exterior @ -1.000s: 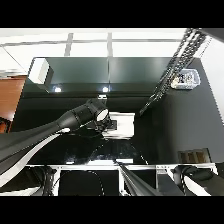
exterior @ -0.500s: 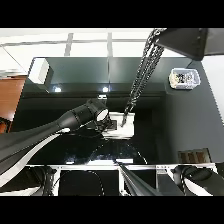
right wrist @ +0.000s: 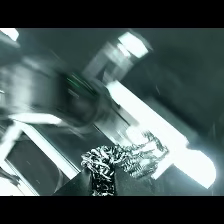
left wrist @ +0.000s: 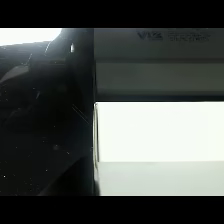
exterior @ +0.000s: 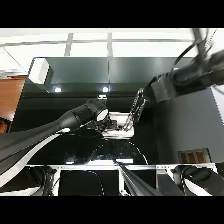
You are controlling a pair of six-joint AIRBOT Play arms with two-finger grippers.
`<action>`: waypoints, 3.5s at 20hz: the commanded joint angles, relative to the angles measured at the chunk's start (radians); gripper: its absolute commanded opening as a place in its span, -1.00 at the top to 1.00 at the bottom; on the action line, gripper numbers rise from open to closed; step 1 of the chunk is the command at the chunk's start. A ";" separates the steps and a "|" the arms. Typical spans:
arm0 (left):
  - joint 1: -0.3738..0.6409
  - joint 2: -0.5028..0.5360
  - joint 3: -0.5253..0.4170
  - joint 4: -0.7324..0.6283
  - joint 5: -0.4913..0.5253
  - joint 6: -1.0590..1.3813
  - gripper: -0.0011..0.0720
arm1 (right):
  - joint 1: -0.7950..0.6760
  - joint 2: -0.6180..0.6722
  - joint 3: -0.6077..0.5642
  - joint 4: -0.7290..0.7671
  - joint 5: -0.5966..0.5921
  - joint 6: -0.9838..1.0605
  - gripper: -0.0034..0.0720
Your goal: Fold the box and place the chain.
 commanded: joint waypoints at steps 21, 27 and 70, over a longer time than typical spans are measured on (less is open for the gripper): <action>0.000 0.000 0.000 0.000 0.015 0.000 0.90 | -0.130 0.035 -0.539 0.085 -0.327 -0.025 -0.14; 0.001 0.001 0.012 -0.026 0.065 -0.067 0.89 | -0.249 0.045 -0.539 -0.075 -0.327 -0.062 -0.14; 0.435 0.368 -0.605 -0.930 0.380 2.497 -0.99 | -0.248 0.045 -0.542 -0.139 -0.386 -0.007 -0.14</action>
